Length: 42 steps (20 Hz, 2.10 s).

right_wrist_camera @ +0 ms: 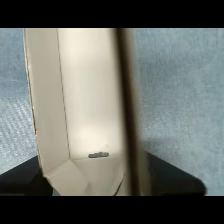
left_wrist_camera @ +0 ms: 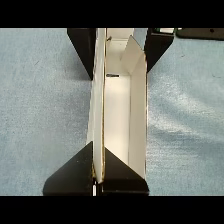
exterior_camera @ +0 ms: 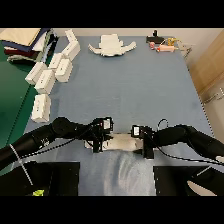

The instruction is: Fold the box.

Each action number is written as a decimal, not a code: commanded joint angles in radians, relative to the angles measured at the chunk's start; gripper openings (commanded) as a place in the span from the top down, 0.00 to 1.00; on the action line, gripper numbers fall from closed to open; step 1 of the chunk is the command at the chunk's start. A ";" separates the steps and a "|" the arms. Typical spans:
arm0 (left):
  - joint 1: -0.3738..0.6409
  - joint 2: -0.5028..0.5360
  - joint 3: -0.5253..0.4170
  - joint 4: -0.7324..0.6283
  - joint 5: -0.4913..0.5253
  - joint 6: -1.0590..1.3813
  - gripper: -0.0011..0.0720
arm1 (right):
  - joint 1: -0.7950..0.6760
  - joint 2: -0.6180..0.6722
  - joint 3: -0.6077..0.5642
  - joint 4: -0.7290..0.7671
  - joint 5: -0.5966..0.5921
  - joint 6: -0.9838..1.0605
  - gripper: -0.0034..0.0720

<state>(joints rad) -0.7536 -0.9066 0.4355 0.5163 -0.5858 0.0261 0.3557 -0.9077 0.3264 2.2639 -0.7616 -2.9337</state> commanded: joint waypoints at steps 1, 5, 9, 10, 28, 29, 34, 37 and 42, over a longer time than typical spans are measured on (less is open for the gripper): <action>0.000 0.001 0.001 0.000 0.000 0.000 0.97 | 0.001 0.001 -0.007 0.010 0.004 -0.003 0.16; 0.000 0.001 0.001 0.000 0.000 0.000 0.97 | 0.001 0.001 -0.016 0.008 0.005 -0.026 0.29; 0.000 0.001 0.001 0.000 0.000 0.000 0.97 | 0.001 0.001 -0.016 0.005 0.018 -0.026 0.29; 0.000 0.001 0.001 0.000 0.000 0.000 0.97 | 0.001 0.001 -0.016 0.005 0.024 -0.026 0.29; 0.000 0.001 0.001 0.000 0.000 0.000 0.97 | 0.001 0.001 -0.016 0.000 0.023 -0.026 0.29; 0.000 0.001 0.001 0.000 0.000 0.000 0.97 | 0.001 0.001 -0.016 -0.001 0.023 -0.026 0.29; 0.000 0.001 0.001 0.000 0.000 0.000 0.97 | 0.001 0.001 -0.016 -0.012 0.023 -0.026 0.29; 0.000 0.001 0.001 0.000 0.000 0.000 0.97 | 0.001 0.001 -0.016 -0.012 0.023 -0.026 0.29; 0.000 0.001 0.001 0.000 0.000 0.000 0.97 | 0.001 0.001 -0.016 -0.012 0.023 -0.026 0.29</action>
<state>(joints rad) -0.7536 -0.9066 0.4355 0.5163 -0.5858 0.0261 0.3561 -0.9070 0.3099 2.2532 -0.7391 -2.9593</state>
